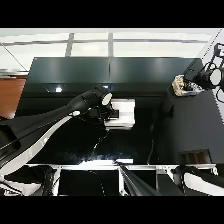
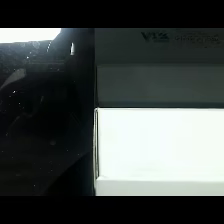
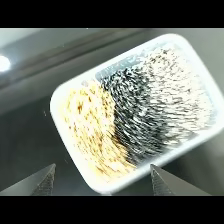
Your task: Fold the box and place the chain.
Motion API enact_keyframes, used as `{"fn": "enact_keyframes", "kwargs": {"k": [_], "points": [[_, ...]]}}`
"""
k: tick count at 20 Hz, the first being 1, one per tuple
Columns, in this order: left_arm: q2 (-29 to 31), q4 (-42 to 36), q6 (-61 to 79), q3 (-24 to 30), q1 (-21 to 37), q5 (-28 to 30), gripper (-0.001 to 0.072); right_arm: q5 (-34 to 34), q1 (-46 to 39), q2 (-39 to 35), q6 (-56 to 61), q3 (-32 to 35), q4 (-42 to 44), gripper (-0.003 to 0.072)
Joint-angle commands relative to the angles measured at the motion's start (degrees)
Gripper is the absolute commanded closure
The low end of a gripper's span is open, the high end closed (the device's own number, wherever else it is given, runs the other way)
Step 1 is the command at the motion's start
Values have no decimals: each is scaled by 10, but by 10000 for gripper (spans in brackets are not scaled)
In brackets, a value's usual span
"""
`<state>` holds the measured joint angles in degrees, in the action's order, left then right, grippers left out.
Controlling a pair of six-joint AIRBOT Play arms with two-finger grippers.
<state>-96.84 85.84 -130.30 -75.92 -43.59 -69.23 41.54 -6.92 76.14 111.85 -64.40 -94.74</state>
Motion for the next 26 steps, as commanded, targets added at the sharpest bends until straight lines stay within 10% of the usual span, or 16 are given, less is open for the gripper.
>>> {"fn": "enact_keyframes", "kwargs": {"k": [1, 4, 6, 19, 22, 26], "points": [[0, 0, 0, 0, 0, 5, 678, 38, -49, 120, -29, -99, 175, -34], [0, 0, 0, 0, 0, 4, 678, 155, -61, 224, -4, -224, 226, -33], [0, 0, 0, 0, 0, 4, 678, 179, -69, 254, 49, -259, 227, 94], [0, 0, 0, 0, 0, 4, 678, 202, -65, 294, 80, -260, 247, 109], [0, 0, 0, 0, 0, 4, 678, 204, -66, 296, 52, -261, 247, 650], [0, 0, 0, 0, 0, 4, 678, 227, -80, 263, -43, -276, 246, 669]]}}
